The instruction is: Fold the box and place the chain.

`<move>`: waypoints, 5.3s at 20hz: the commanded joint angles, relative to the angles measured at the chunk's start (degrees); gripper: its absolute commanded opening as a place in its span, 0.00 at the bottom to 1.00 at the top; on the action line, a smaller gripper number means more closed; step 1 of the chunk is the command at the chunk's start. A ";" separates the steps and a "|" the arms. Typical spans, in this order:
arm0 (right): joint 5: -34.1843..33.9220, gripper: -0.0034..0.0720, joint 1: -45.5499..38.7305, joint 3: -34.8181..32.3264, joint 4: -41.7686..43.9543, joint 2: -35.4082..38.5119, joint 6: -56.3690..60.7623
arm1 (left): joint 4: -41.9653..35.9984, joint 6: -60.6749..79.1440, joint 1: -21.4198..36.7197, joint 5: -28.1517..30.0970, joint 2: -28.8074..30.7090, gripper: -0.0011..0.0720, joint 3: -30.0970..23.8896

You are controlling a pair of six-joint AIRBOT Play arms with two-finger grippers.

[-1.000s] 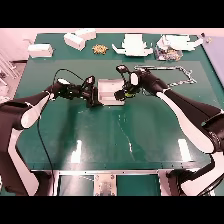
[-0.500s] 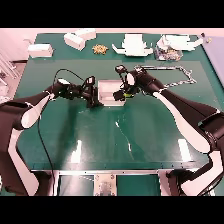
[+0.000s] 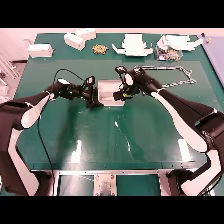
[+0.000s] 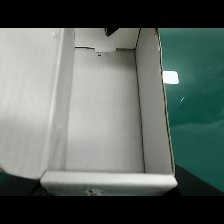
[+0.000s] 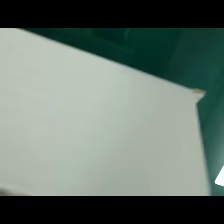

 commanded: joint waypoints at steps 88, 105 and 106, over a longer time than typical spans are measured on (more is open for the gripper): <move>3.50 0.54 -47.10 10.97 45.11 -16.68 -116.87 | -0.04 0.07 0.02 0.37 0.04 0.56 0.02; 5.88 0.05 -44.61 10.93 38.27 -17.05 -104.10 | -0.04 0.07 0.02 0.37 0.04 0.56 0.00; 6.47 0.05 -44.59 10.93 40.83 -16.61 -104.00 | -0.04 0.07 0.02 0.37 0.04 0.56 0.02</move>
